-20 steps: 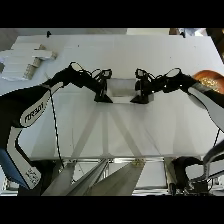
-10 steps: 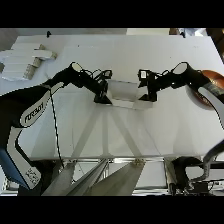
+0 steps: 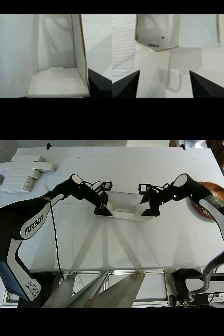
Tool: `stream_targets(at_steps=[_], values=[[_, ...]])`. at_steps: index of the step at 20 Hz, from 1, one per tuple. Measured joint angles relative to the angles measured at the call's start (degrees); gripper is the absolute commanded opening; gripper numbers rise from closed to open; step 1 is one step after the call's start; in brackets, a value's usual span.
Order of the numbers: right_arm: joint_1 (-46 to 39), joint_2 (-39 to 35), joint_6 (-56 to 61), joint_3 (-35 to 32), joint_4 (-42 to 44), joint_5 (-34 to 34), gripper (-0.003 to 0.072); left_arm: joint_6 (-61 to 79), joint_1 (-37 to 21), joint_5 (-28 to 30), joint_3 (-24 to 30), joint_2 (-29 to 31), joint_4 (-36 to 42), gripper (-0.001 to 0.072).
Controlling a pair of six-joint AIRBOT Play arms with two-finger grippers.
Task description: Fold the box and place the chain.
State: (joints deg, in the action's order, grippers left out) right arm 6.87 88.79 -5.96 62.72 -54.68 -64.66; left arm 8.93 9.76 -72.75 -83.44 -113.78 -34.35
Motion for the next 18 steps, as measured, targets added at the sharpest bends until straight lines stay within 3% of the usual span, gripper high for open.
stream_targets(at_steps=[5, 7, 9, 11, 12, 18], values=[[0.0, -0.59, 1.7, 0.0, 3.87, -6.69, 0.063, -0.07, 0.0, 0.04, 0.0, 0.0, 0.02, 0.0533], [0.0, -1.55, 2.25, 0.0, 5.79, -8.59, 0.049, -0.07, 0.0, 0.04, 0.0, 0.0, 0.02, 0.0533], [0.0, -2.82, 2.73, 0.0, 7.52, -9.75, 0.0462, -0.07, 0.0, 0.07, 0.0, 0.0, 0.02, 0.0533], [0.0, -4.13, 2.8, 0.0, 9.75, -10.03, 0.0235, -0.07, 0.0, 0.09, 0.0, 0.0, 0.04, 0.0533], [0.0, -4.72, 2.82, 0.0, 11.3, -9.99, 0.0019, -0.09, 0.0, 0.09, 0.0, 0.0, 0.04, 0.0533], [1.4, -5.97, 2.86, 0.0, 17.03, -7.96, 0.0008, -1.31, 0.0, 0.9, 0.0, 0.0, 0.17, 0.0533]])
